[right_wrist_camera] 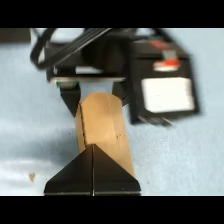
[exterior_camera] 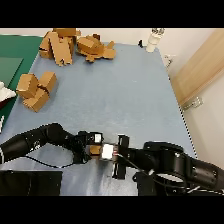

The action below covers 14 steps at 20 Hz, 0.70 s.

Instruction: Fold the box.

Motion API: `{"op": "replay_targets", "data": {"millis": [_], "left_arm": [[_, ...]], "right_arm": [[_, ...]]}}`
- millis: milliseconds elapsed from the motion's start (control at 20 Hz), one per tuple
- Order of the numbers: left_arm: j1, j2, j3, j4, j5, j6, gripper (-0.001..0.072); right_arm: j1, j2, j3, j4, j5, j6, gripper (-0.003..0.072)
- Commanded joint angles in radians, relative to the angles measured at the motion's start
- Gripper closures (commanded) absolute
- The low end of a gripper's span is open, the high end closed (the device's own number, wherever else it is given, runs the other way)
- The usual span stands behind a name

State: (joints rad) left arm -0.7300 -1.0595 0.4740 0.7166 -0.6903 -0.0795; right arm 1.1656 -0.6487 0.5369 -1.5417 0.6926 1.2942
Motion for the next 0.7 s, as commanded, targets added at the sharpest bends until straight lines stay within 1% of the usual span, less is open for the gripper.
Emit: {"op": "replay_targets", "data": {"millis": [0, 100, 150, 300, 400, 450, 500, 550, 600, 650], "left_arm": [[0.0, 0.0, 0.0, 0.0, 0.0, 0.0, 0.02], [0.0, 0.0, 0.0, 0.0, 0.0, 0.0, 0.02], [0.0, -0.001, 0.0, 0.001, 0.002, 0.0, 0.02], [0.0, 0.0, 0.0, 0.001, 0.007, 0.0, 0.02], [0.0, -0.001, 0.0, 0.0, 0.007, 0.0, 0.02], [0.0, -0.001, 0.0, 0.0, 0.007, 0.0, 0.02], [0.0, -0.001, 0.0, 0.001, 0.007, 0.0, 0.02], [0.0, -0.001, 0.0, 0.0, 0.007, 0.0, 0.02], [0.0, 0.0, 0.0, 0.001, 0.006, 0.0, 0.02], [0.0, -0.001, 0.0, 0.001, 0.007, 0.0, 0.02]], "right_arm": [[-0.001, 0.126, -0.085, -0.047, -0.049, 0.1, 0.0684], [-0.001, 0.138, -0.137, -0.121, -0.061, 0.101, 0.0684], [-0.001, 0.134, -0.136, -0.132, -0.072, 0.101, 0.0684], [-0.001, 0.13, -0.135, -0.145, -0.169, 0.101, 0.0683], [-0.001, 0.13, -0.128, -0.162, -0.189, 0.101, 0.0672], [-0.001, 0.131, -0.116, -0.161, -0.188, 0.101, 0.0573], [-0.001, 0.131, -0.108, -0.162, -0.186, 0.101, 0.055], [-0.001, 0.13, -0.107, -0.166, -0.186, 0.101, 0.0465], [-0.001, 0.123, -0.108, -0.166, -0.18, 0.101, 0.0359], [-0.001, 0.11, -0.108, -0.166, -0.169, 0.1, 0.0319]]}}
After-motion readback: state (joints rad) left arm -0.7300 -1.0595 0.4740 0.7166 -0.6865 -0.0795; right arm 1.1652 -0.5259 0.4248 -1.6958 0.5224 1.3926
